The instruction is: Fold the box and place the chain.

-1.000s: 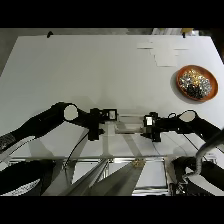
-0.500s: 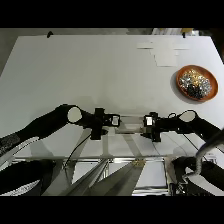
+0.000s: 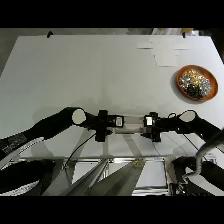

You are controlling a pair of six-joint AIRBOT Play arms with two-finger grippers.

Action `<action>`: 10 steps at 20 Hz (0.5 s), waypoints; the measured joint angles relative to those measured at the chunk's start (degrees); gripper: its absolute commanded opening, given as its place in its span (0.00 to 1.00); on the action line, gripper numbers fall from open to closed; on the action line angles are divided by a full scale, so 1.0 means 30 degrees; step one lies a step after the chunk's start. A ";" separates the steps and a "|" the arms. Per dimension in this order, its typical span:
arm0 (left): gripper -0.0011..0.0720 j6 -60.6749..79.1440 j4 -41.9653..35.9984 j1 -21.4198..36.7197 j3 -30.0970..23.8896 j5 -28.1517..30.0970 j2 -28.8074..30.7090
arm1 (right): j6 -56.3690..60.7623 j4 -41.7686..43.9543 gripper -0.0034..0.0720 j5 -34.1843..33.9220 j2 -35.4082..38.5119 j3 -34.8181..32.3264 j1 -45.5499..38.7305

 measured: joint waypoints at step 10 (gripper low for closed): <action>0.38 0.0000 -0.1392 -0.0036 -0.0007 0.1333 -0.0051 | 0.0007 0.0000 0.59 0.0007 0.0000 0.0000 -0.0007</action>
